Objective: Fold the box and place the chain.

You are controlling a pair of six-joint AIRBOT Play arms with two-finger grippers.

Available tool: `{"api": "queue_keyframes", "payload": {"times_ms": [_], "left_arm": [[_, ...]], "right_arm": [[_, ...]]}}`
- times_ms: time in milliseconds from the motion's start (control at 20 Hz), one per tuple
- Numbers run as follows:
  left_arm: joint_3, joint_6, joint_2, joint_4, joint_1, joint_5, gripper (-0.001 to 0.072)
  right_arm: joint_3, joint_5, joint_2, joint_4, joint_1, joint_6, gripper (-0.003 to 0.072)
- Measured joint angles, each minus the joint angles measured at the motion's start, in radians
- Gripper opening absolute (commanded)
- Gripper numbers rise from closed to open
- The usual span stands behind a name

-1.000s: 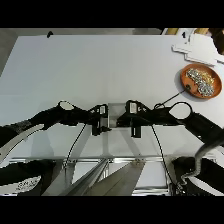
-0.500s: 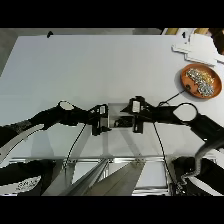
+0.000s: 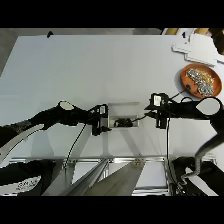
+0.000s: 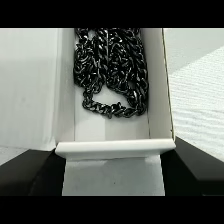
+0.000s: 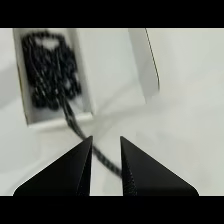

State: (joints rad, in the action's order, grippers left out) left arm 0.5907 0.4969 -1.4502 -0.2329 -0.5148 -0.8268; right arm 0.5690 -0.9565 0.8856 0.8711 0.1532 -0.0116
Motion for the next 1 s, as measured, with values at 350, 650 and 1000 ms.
{"api": "queue_keyframes", "payload": {"times_ms": [350, 650, 1000], "left_arm": [[0.000, 0.000, 0.000, 0.000, 0.000, 0.000, 0.0012], [0.000, 0.000, 0.000, 0.000, 0.000, 0.000, 0.0012], [0.000, 0.000, 0.000, 0.000, 0.000, 0.000, 0.0012]], "right_arm": [[-0.007, 0.124, 0.146, 0.194, -0.040, -0.007, 0.0176], [-0.008, 0.205, 0.223, 0.240, -0.044, 0.031, 0.0176], [-0.008, 0.209, 0.293, 0.185, -0.044, 0.164, 0.0183]]}}
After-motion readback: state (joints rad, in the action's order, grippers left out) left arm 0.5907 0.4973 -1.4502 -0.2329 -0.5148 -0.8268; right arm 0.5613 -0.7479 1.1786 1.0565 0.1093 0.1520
